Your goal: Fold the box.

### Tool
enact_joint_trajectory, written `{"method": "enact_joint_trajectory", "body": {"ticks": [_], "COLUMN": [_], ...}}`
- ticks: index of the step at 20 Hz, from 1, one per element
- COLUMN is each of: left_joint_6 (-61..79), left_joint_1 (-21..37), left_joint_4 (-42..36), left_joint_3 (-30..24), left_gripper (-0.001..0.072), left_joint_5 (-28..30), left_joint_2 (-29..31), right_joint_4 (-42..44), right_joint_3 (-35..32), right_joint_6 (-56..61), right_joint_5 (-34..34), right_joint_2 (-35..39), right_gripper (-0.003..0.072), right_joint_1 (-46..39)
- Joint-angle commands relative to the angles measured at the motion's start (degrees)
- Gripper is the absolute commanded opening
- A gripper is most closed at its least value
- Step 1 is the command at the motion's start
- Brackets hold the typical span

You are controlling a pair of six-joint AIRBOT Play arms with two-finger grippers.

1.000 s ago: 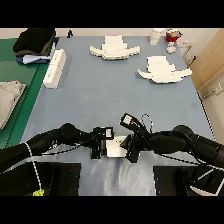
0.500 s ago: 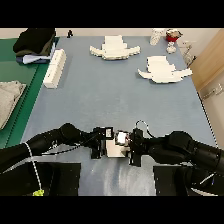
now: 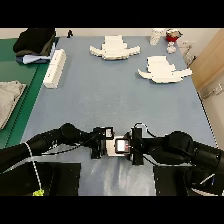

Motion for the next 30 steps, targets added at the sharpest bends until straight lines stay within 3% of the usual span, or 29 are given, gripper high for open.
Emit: {"method": "enact_joint_trajectory", "body": {"ticks": [1,3,6,7,16,30], "left_joint_6": [0.02,0.02,0.02,0.02,0.02,0.02], "left_joint_1": [0.04,0.04,0.04,0.04,0.04,0.04], "left_joint_4": [0.02,0.02,0.02,0.02,0.02,0.02], "left_joint_3": [0.02,0.02,0.02,0.02,0.02,0.02], "left_gripper": [0.0465,0.0465,0.0465,0.0465,0.0465,0.0464], "left_joint_5": [0.02,0.02,0.02,0.02,0.02,0.02], "left_joint_2": [-0.04,-0.04,-0.04,-0.04,-0.04,-0.04], "right_joint_4": [-2.49,-4.07,-4.66,-4.66,-4.61,-13.44], "right_joint_3": [-0.02,-0.02,-0.02,-0.02,0.35,0.44], "right_joint_6": [-3.19,-3.26,-3.26,-3.26,-3.26,-1.27], "right_joint_5": [0.22,0.24,0.2,0.2,0.9,5.77], "right_joint_2": [-0.04,-0.04,-0.02,0.0,2.27,3.34], "right_gripper": [0.0585,0.0503,0.048,0.0414,0.043,0.0411], "right_joint_1": [0.0,0.0,0.0,0.0,1.29,1.25]}}
